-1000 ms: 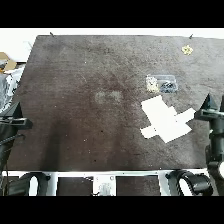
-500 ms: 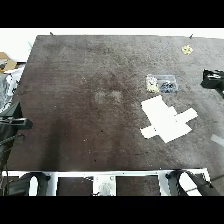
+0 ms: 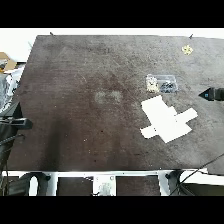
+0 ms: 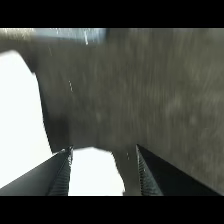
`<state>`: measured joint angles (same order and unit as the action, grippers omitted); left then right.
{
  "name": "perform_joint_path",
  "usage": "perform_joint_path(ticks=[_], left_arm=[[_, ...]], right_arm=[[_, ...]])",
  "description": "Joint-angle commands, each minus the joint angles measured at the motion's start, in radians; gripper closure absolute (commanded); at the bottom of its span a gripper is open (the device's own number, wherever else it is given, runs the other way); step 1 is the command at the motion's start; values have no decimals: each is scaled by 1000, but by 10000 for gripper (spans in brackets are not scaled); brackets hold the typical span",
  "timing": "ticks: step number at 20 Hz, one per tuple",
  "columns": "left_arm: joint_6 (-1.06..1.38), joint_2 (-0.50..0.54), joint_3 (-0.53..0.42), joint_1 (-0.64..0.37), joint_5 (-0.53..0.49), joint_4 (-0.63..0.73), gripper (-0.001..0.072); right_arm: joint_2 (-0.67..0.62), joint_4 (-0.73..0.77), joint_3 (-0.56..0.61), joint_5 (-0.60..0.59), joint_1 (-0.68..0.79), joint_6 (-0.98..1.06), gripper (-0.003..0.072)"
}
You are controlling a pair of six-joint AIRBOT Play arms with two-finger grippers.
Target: Fold the box and place the chain.
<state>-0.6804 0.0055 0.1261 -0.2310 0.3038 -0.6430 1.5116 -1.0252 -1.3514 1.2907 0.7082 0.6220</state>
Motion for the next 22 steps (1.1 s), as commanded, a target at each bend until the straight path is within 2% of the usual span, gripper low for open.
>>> perform_joint_path(ticks=[1, 4, 7, 8, 10, 12, 13, 15, 17, 18, 20, 22], left_arm=[[0, 0, 0, -1, 0, 0, 698], [0, 0, 0, -1, 0, 0, 698], [0, 0, 0, -1, 0, 0, 698], [0, 0, 0, -1, 0, 0, 698], [0, 0, 0, -1, 0, 0, 698], [0, 0, 0, -1, 0, 0, 698], [0, 0, 0, -1, 0, 0, 698], [0, 0, 0, -1, 0, 0, 698], [0, 0, 0, -1, 0, 0, 698], [0, 0, 0, -1, 0, 0, 698], [0, 0, 0, -1, 0, 0, 698], [0, 0, 0, -1, 0, 0, 698]], right_arm=[[192, -178, -145, 237, -14, -2, 238], [272, -245, -152, 278, -34, -51, 238], [325, -220, -151, 333, -35, -81, 240], [341, -199, -151, 360, -36, -83, 240], [364, -115, -135, 407, -36, -133, 309], [365, -51, -94, 392, -39, -169, 312], [365, -38, -77, 388, -42, -190, 414], [365, -54, -44, 394, -45, -205, 422], [365, -37, -37, 400, -45, -224, 625], [364, -14, -37, 430, -44, -239, 685], [359, 4, -36, 502, -45, -235, 686], [319, 56, -1, 518, -45, -199, 687]])
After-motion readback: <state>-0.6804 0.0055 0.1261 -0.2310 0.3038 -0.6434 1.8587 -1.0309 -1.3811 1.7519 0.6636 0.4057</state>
